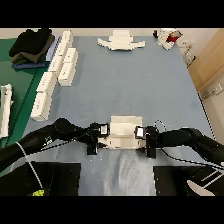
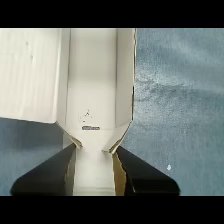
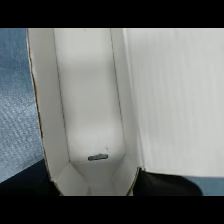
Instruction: Fold the box.
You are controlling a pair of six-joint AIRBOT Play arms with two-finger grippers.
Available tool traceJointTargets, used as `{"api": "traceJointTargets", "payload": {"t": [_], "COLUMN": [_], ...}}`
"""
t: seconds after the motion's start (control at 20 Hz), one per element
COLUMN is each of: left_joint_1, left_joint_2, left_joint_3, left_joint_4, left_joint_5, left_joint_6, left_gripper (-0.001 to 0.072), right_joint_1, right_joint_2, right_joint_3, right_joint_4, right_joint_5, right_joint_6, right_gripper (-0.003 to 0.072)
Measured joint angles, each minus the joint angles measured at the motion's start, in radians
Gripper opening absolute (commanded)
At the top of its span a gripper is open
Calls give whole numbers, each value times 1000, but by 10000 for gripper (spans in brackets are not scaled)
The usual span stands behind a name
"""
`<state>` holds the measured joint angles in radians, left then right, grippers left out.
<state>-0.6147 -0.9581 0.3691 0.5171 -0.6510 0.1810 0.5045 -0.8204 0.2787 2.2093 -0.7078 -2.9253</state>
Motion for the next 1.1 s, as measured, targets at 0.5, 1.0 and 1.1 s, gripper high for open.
{"api": "traceJointTargets", "payload": {"t": [0.5, 1.0, 1.1], "left_joint_1": [-60, -77, -77], "left_joint_2": [-38, -59, -62], "left_joint_3": [0, 0, 0], "left_joint_4": [-150, -209, -216], "left_joint_5": [68, 77, 75], "left_joint_6": [109, 141, 143], "left_gripper": [164, 625, 623], "right_joint_1": [0, 0, 0], "right_joint_2": [0, 0, 0], "right_joint_3": [0, 0, 0], "right_joint_4": [-1, 0, 0], "right_joint_5": [0, -2, -2], "right_joint_6": [0, 0, 0], "right_gripper": [566, 566, 566]}}
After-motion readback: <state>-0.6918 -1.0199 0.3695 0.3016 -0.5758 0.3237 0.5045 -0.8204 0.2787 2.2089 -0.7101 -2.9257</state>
